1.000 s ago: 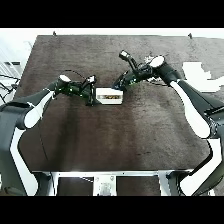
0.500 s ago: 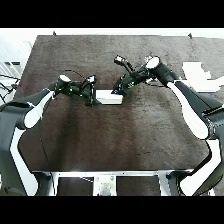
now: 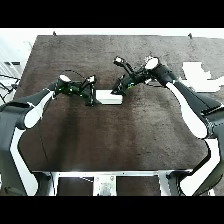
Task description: Fold the box and place the chain.
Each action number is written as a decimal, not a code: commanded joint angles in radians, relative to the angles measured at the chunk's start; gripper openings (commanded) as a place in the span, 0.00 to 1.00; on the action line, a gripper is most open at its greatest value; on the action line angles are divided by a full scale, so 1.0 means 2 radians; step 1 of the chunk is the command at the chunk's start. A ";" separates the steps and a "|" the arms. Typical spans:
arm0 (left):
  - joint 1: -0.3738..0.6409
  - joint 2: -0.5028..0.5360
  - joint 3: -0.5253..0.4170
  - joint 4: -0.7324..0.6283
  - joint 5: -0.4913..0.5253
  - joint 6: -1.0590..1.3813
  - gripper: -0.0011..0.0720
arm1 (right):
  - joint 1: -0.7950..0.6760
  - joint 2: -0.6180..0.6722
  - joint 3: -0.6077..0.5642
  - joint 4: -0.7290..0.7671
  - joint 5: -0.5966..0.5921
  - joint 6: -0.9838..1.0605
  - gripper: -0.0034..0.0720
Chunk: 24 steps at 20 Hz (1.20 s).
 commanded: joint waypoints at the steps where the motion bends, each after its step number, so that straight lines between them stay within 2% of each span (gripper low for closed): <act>1: 0.000 0.000 0.000 0.000 0.000 0.000 0.50 | 0.000 -0.002 0.002 0.000 -0.019 -0.007 0.52; 11: 0.000 0.000 0.000 0.000 0.001 0.000 0.50 | 0.005 -0.002 0.009 -0.002 -0.024 -0.007 0.51; 24: 0.000 0.000 0.000 0.000 0.001 0.000 0.50 | 0.020 -0.002 0.008 -0.041 -0.043 -0.005 0.51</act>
